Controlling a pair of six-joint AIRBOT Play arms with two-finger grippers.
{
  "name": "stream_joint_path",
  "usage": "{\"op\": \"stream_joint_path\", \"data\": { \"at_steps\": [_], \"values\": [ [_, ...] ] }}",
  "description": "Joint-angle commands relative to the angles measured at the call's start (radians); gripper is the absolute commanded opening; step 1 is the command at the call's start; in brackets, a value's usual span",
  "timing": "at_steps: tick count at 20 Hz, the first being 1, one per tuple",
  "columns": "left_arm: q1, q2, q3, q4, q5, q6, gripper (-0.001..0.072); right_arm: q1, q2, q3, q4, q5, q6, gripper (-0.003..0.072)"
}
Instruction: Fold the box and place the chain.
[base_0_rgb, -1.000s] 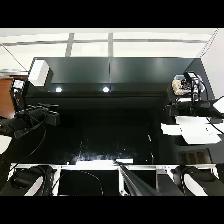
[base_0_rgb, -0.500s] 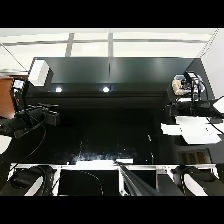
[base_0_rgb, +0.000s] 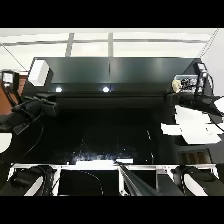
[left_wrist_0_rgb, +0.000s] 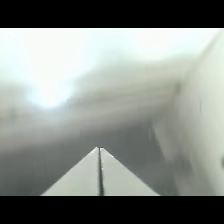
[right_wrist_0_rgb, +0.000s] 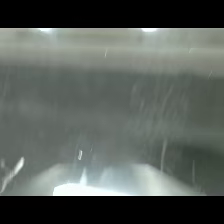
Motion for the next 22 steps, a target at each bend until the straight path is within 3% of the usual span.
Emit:
{"op": "stream_joint_path", "data": {
  "at_steps": [1, 3, 5, 8, 10, 13, 16, 18, 22],
  "values": [
    [-0.003, -0.045, 0.003, -0.061, 0.254, -0.003, 0.0706, -0.034, -0.002, 0.022, 0.005, -0.160, 0.024, 0.0716],
    [-0.003, -0.067, 0.011, -0.061, 0.224, 0.000, 0.0716, -0.171, -0.002, 0.092, -0.156, -0.145, 0.256, 0.0716],
    [-0.004, -0.068, 0.022, -0.062, 0.128, 0.000, 0.0715, -0.393, -0.011, 0.158, -0.396, -0.074, 0.435, 0.0716],
    [-0.023, -0.076, 0.022, -0.061, 0.011, 0.000, 0.0712, -0.784, -0.075, 0.187, -0.519, 0.085, 0.463, 0.0715],
    [-0.042, -0.092, 0.023, -0.061, 0.000, 0.000, 0.0712, -1.017, -0.163, 0.196, -0.425, 0.175, 0.496, 0.0715],
    [-0.055, -0.121, 0.022, -0.061, 0.000, 0.000, 0.0712, -1.215, -0.314, 0.244, -0.147, 0.251, 0.150, 0.0715],
    [-0.055, -0.151, 0.022, -0.061, 0.015, 0.000, 0.0712, -1.304, -0.519, 0.359, 0.037, 0.529, -0.154, 0.0715],
    [-0.055, -0.167, 0.023, -0.058, 0.025, 0.000, 0.0712, -1.340, -0.640, 0.438, 0.108, 0.698, -0.198, 0.0715],
    [-0.055, -0.186, 0.023, -0.055, 0.048, 0.000, 0.0712, -1.346, -0.825, 0.562, 0.113, 0.851, -0.199, 0.0715]
  ]
}}
